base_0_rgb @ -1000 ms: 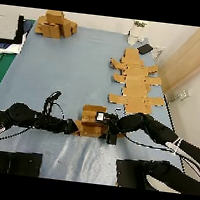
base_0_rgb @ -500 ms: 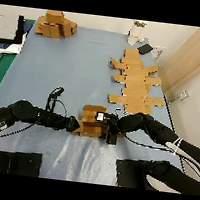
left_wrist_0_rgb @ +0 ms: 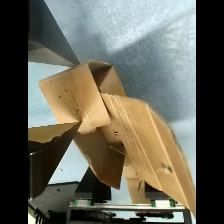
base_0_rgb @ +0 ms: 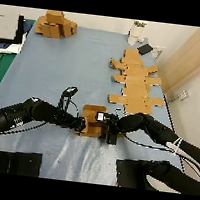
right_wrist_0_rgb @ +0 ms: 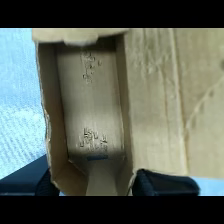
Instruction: Fold the box.
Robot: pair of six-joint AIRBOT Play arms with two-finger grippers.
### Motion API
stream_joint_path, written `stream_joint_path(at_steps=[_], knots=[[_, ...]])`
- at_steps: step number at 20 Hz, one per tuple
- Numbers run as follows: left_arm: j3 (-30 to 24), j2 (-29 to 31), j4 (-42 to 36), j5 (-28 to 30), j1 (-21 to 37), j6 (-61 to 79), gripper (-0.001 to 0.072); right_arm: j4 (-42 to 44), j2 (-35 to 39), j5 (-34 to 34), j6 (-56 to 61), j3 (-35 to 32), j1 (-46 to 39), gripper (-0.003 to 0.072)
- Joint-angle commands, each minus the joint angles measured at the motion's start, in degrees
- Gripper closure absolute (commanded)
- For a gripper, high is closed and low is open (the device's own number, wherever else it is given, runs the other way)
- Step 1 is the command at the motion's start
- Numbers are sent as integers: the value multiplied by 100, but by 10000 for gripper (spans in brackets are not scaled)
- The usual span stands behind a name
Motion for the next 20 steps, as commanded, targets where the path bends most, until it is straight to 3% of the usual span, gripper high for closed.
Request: stream_joint_path(at_steps=[1, 8, 14, 20], knots=[[256, -90, 1008, -216, -240, -997, 189, 0, -2, 0, 2, 2, -2, 123], [437, -411, 1486, -573, -573, -1668, 188, 0, -2, 2, 2, 2, -4, 123], [1003, -951, 2352, -997, -981, -2603, 188, 0, -2, 0, 2, 2, -4, 123], [1497, -1266, 2455, -1239, -1091, -2796, 189, 0, -2, 0, 2, 2, -4, 123]])
